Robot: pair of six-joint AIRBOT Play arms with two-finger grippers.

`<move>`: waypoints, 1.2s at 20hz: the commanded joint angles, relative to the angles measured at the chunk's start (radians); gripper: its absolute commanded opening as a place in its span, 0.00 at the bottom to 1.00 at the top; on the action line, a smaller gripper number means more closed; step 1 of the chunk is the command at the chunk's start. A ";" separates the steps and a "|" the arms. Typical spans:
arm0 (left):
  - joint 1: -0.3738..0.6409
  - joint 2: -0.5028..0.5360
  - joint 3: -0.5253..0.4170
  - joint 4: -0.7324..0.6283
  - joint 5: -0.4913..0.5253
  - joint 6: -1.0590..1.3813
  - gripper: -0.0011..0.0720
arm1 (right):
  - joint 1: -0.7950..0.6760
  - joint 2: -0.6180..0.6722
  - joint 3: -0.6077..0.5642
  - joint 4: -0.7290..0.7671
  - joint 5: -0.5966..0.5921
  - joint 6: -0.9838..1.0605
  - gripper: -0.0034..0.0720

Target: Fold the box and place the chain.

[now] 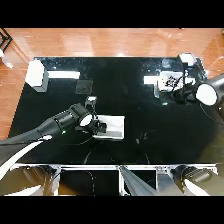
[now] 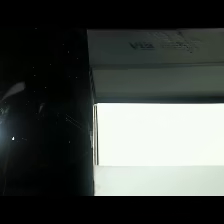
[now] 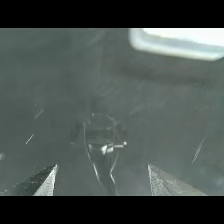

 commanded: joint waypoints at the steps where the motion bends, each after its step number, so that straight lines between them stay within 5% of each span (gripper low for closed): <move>1: 0.000 0.000 0.001 -0.001 0.001 0.011 0.05 | -0.194 -0.127 0.019 0.066 -0.188 -0.087 0.99; 6: 0.000 0.000 0.001 -0.001 -0.013 0.019 0.05 | -0.352 -0.451 0.281 0.173 -0.204 -0.081 0.97; 7: 0.000 0.000 0.001 -0.002 -0.013 0.019 0.05 | -0.365 -0.508 0.330 0.190 -0.195 -0.084 0.85; 11: 0.000 0.000 0.001 -0.001 -0.013 0.019 0.05 | -0.373 -0.687 0.479 0.190 -0.158 -0.113 0.82; 17: 0.000 0.000 0.001 -0.001 -0.013 0.021 0.05 | -0.374 -0.800 0.558 0.178 -0.137 -0.111 0.82; 19: 0.000 0.000 0.001 -0.003 -0.013 0.021 0.05 | -0.375 -0.813 0.558 0.176 -0.121 -0.111 0.65; 24: 0.000 0.000 0.001 -0.004 -0.018 0.021 0.05 | -0.373 -0.824 0.558 0.171 -0.089 -0.115 0.65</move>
